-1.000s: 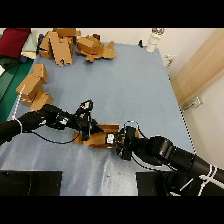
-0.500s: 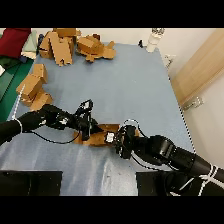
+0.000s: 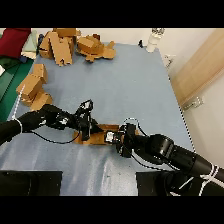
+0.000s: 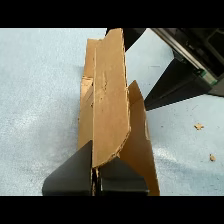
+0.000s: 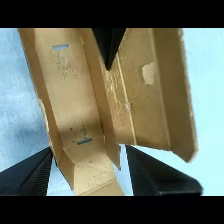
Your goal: Fold the box.
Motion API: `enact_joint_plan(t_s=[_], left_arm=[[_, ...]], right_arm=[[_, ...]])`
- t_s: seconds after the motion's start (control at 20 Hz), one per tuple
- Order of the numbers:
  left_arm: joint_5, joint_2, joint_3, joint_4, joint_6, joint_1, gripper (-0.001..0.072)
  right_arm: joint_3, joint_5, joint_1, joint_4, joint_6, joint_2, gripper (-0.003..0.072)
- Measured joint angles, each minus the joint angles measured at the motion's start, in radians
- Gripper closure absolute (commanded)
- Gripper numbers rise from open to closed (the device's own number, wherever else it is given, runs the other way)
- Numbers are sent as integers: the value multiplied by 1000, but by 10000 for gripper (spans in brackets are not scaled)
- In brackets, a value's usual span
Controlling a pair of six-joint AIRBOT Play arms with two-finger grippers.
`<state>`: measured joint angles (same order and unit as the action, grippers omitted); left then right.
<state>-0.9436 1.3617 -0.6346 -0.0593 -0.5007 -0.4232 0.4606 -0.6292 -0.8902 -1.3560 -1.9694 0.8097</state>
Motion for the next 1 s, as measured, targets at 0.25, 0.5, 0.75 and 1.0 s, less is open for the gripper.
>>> enact_joint_plan(t_s=[0.25,0.5,0.75,1.0], left_arm=[[0,0,0,0,0,0,697],[8,0,-2,1,0,0,697],[28,0,-5,3,0,0,696],[33,0,-5,3,0,0,697]], right_arm=[[0,13,5,3,-2,0,-34],[0,50,43,-45,-29,1,-34],[0,68,65,-107,-84,2,-34],[0,75,95,-206,-176,30,-34]])
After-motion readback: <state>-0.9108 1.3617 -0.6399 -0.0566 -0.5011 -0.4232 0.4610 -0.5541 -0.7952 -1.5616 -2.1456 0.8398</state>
